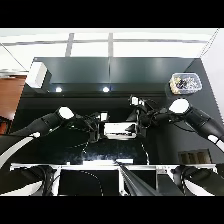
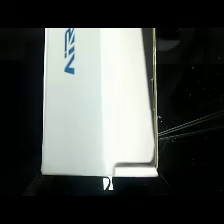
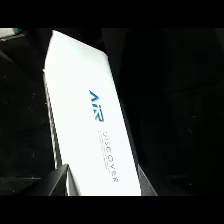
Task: Fold the box and place the chain.
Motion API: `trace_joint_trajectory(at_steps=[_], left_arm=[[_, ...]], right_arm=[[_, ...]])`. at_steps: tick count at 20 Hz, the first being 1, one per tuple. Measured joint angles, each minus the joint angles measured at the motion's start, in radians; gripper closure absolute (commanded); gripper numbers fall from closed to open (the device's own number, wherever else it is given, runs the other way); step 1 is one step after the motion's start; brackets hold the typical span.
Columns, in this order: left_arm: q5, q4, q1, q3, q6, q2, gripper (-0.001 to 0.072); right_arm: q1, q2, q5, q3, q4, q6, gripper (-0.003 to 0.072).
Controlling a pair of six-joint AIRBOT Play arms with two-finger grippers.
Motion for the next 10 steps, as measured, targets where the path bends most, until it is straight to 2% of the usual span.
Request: trace_joint_trajectory(at_steps=[10], left_arm=[[0.0, 0.0, 0.0, 0.0, 0.0, 0.0, 0.0228]], right_arm=[[0.01, -0.002, 0.037, 0.0, -0.039, 0.005, 0.0197]])
